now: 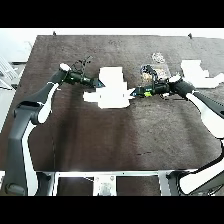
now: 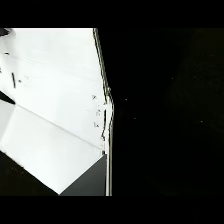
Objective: Fold the box and place the chain.
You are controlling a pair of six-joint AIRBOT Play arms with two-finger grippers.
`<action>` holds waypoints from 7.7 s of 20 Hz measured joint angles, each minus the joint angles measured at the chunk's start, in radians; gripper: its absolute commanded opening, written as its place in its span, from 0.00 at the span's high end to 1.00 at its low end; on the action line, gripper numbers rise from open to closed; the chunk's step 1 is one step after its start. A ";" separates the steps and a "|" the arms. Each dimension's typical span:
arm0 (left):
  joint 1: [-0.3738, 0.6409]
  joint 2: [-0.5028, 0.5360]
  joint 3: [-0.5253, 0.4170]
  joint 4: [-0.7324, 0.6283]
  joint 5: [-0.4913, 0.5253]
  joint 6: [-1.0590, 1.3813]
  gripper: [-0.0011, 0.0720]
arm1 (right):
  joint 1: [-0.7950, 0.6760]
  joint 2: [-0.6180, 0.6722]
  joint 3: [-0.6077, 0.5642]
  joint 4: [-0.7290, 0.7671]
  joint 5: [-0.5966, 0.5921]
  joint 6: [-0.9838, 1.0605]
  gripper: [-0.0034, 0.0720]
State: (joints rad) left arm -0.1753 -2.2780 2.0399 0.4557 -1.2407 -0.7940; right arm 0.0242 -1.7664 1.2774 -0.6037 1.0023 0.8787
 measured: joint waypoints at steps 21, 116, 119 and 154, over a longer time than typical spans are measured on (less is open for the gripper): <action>0.000 -0.004 -0.017 -0.176 -0.152 0.577 0.97 | -0.179 0.219 -0.067 0.032 0.146 -0.030 0.66; 0.000 0.087 -0.370 -0.277 0.070 1.187 0.96 | 0.156 0.327 -0.443 0.130 -0.355 -1.332 0.11; 0.000 0.087 -0.370 -0.277 0.070 1.187 0.96 | 0.159 0.293 -0.412 0.161 -0.358 -1.350 0.11; -0.001 0.087 -0.370 -0.277 0.071 1.187 0.96 | 0.016 0.002 -0.031 0.161 -0.003 -1.300 0.11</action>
State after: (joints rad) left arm -0.1761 -2.1910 1.6703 0.1783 -1.1702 0.3931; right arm 0.0402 -1.7645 1.2461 -0.4423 0.9989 -0.4210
